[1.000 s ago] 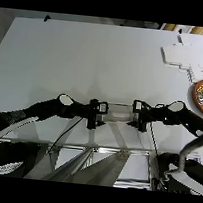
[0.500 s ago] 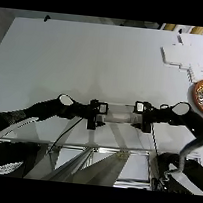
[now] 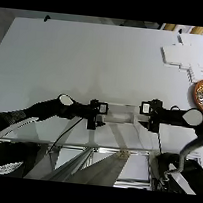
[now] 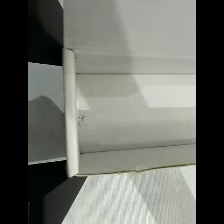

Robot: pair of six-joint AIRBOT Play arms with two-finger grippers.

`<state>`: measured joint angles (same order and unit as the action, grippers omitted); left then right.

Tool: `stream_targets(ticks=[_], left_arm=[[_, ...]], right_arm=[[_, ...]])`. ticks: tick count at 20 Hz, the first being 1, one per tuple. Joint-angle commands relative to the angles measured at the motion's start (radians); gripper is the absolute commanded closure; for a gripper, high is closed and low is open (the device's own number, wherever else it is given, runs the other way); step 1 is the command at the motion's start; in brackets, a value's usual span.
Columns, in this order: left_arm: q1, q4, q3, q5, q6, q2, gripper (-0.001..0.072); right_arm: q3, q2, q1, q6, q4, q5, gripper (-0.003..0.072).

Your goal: Fold the box and place the chain.

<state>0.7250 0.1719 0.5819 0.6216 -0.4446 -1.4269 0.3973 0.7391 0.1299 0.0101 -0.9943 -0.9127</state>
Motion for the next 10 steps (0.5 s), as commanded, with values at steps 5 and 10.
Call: stream_targets(ticks=[5,10], left_arm=[[0.000,0.000,-0.001,0.000,0.000,0.001,0.0365],[0.000,0.000,-0.001,0.000,0.000,0.001,0.0365]], right_arm=[[0.001,-0.170,0.003,0.003,0.219,-0.025,0.0050],[0.001,-0.174,0.079,0.002,0.283,-0.046,0.0229]])
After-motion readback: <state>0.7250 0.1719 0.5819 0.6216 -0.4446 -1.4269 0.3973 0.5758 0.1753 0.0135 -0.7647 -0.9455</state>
